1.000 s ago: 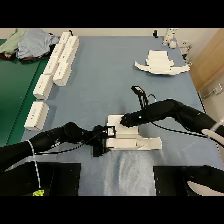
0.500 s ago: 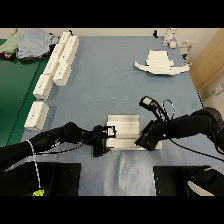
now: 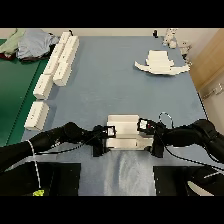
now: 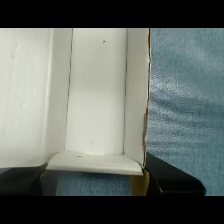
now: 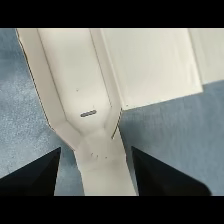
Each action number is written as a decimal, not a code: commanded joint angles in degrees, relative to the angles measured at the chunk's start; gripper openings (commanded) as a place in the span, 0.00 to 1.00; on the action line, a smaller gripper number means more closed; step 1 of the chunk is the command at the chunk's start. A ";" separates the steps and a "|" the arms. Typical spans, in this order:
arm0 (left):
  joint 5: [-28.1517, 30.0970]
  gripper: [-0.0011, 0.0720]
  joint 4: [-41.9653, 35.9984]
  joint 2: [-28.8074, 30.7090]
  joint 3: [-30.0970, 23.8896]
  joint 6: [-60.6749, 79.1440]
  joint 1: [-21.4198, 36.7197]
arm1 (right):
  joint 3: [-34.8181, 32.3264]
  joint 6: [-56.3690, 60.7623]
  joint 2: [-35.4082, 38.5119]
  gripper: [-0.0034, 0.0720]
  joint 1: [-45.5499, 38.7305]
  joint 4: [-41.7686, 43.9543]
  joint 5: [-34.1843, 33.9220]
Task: Fold the box.
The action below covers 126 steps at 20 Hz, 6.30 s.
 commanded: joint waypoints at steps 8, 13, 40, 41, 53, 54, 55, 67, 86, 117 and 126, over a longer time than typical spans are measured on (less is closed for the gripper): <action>0.00 0.73 0.00 0.00 0.07 0.00 0.02 | -1.05 -9.01 -5.25 0.54 4.48 2.56 10.19; 0.00 0.73 0.00 0.00 0.07 0.00 0.02 | -1.05 -9.22 -5.29 0.23 4.79 3.56 10.60; 0.00 0.73 0.00 0.00 0.07 0.00 0.02 | 1.97 58.31 4.13 0.05 -0.17 -38.10 -9.60; 0.00 0.73 0.00 0.00 0.07 0.00 0.02 | 1.95 63.73 4.04 0.05 -3.54 -39.89 -12.55; 0.00 0.73 0.00 0.00 0.07 0.00 0.02 | -1.86 39.56 -10.25 0.04 -38.64 14.10 -7.85; 0.00 0.73 0.00 0.00 0.07 0.00 0.02 | -1.88 38.27 -10.25 0.04 -38.60 15.82 -8.52; 0.00 0.73 0.00 0.00 0.07 0.00 0.02 | -2.16 37.51 -10.27 0.04 -38.58 16.68 -9.38; 0.00 0.73 0.00 0.00 0.07 0.00 0.02 | -6.36 32.59 -10.27 0.04 -38.45 24.85 -11.15; 0.00 0.73 0.00 0.00 0.07 0.00 0.02 | -5.25 27.06 -10.25 0.54 -34.58 36.89 -18.58; 0.02 0.73 0.00 0.00 0.07 0.00 0.02 | 23.06 96.96 -29.42 0.54 18.99 -15.41 -11.39; 0.00 0.73 0.00 0.00 0.07 0.00 0.00 | 23.06 98.03 -31.45 0.05 19.04 -15.80 -11.37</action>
